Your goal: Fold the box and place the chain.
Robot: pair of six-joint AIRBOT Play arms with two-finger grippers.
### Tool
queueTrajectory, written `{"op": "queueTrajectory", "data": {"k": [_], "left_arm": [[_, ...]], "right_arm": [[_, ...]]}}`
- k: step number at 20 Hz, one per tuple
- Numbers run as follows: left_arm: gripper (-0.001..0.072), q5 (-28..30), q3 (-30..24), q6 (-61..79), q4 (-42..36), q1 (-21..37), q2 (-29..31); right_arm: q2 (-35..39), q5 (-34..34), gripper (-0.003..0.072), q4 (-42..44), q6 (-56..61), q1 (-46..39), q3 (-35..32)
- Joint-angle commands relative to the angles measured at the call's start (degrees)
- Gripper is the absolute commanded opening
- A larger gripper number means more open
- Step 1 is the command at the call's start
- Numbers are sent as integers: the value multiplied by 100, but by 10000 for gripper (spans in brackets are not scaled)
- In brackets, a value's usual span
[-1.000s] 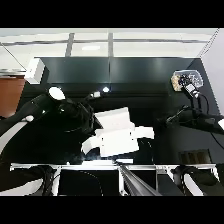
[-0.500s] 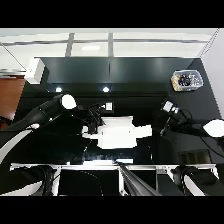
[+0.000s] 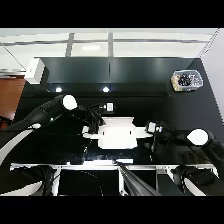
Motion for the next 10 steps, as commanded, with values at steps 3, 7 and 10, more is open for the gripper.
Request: {"op": "queueTrajectory", "data": {"k": [3,7,10], "left_arm": [[27,-9,-4,-2,35,-2,-4],[28,-9,-4,-4,37,-2,-4],[27,-7,-4,-4,37,-2,-4]], "right_arm": [[-656,-498,647,564,-820,835,-98],[-881,-1399,647,584,-874,1185,-98],[-911,-1436,647,931,-1010,1408,-96]]}}
